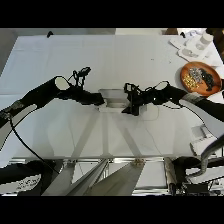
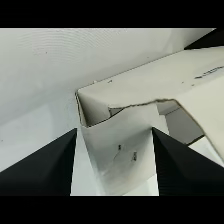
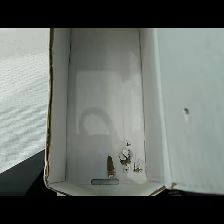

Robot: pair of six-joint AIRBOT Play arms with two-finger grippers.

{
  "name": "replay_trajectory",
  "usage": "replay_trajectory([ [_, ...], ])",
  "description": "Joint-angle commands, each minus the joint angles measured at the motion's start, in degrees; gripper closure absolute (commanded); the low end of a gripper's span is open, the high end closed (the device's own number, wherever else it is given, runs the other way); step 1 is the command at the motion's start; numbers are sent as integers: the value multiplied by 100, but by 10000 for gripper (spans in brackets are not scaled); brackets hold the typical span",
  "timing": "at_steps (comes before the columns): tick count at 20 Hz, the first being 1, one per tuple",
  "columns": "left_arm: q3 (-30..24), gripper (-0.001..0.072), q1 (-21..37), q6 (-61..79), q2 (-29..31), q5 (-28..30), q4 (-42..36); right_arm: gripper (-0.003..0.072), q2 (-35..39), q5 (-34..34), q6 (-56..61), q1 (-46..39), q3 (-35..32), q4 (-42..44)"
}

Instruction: Fold the box and place the chain.

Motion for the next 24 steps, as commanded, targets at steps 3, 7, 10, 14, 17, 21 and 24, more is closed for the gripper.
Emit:
replay_trajectory([
  [3, 387, 315, -179, -678, -17, -146, 326, 249, 0, 0, 2, 4, 0, 2],
  [7, 393, 315, -249, -761, -44, -426, 332, 249, -2, 0, 2, 4, 0, 2],
  [10, 396, 315, -326, -852, -44, -490, 745, 249, -2, 0, 2, 4, 0, 2],
  [14, 400, 315, -435, -1001, -44, -463, 1353, 249, 0, -2, 2, 4, 0, 2],
  [17, 400, 316, -505, -1021, -46, -258, 1340, 249, 0, -2, 2, 4, 0, 2],
  [21, 417, 316, -546, -1121, -46, -162, 1344, 249, 0, -2, 2, 4, 0, 0],
  [24, 597, 316, -546, -1134, -46, -271, 1384, 249, -2, 0, 2, 4, 0, 2],
])
